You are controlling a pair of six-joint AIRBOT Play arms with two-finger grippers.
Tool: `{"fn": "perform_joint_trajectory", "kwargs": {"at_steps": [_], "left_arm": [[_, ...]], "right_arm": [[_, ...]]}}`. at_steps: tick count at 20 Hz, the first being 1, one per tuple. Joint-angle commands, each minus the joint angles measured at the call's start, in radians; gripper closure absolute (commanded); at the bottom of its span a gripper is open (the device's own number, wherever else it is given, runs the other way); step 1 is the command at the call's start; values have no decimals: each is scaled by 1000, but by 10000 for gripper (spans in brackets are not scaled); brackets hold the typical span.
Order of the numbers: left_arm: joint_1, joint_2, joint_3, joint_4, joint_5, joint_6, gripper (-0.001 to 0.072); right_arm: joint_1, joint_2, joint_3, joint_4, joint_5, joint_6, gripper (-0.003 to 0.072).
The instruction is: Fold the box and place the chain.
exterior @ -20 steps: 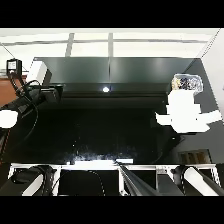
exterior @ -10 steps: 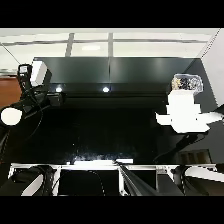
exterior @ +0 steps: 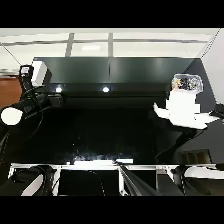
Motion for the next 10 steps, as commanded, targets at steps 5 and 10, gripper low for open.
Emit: {"fn": "perform_joint_trajectory", "kwargs": {"at_steps": [5,10], "left_arm": [[-22,0,0,-25,-2,0,1],[-95,0,0,-26,-5,0,1]], "right_arm": [[40,11,8,224,275,-34,673],[253,134,-143,444,162,-102,672]]}}
